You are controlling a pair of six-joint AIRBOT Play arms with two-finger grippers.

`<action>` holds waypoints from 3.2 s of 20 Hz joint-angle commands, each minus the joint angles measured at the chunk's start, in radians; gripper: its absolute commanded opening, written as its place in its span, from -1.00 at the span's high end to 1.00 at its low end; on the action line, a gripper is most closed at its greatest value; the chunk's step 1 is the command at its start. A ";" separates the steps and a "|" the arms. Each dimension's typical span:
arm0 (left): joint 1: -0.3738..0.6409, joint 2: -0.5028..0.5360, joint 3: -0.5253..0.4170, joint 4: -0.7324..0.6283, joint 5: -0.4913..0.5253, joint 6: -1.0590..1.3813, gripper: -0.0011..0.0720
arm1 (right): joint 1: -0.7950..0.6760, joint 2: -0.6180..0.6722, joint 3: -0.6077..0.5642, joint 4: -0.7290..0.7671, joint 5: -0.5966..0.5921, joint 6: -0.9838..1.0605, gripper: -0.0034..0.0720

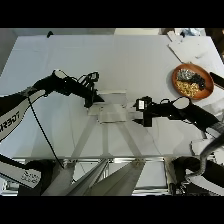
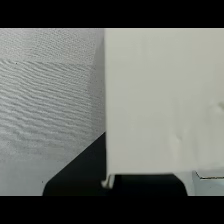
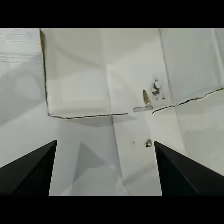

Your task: Fold the box and place the chain.

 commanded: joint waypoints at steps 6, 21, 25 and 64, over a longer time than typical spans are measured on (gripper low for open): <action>0.000 0.000 0.000 0.000 0.000 0.000 0.94 | 0.078 -0.105 0.000 0.136 -0.057 -0.046 -0.93; 0.000 0.000 0.000 0.000 0.000 0.000 0.94 | 0.076 -0.105 0.106 0.036 -0.134 0.329 -0.93; 0.000 0.000 0.000 0.000 0.000 0.000 0.94 | 0.070 -0.114 0.146 0.027 -0.146 0.322 -0.93; 0.000 0.000 0.000 0.000 0.000 0.000 0.94 | -0.032 -0.482 0.445 0.035 0.321 0.163 -0.93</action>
